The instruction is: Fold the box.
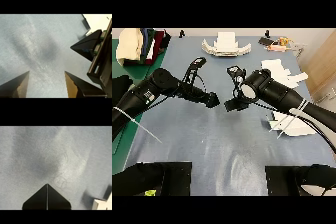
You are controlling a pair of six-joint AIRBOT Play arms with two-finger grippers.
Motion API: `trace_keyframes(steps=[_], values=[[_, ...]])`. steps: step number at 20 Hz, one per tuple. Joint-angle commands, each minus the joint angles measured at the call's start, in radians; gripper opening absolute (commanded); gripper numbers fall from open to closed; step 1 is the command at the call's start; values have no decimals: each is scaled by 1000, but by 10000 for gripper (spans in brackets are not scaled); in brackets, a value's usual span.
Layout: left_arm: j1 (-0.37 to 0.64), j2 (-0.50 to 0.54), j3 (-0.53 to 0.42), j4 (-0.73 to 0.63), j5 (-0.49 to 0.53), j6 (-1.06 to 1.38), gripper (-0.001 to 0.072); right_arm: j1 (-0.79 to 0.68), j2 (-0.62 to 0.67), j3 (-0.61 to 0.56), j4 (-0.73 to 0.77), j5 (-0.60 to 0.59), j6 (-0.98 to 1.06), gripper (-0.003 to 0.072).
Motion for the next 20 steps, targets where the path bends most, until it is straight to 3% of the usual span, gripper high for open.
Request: trace_keyframes(steps=[1,16,20], values=[[1,-2,0,0,0,-1,693,0,-1,0,0,-2,0,4],[1,-4,0,0,2,0,693,0,-5,0,5,-11,5,4],[0,-4,0,0,47,0,693,0,-5,0,13,-23,4,5]])
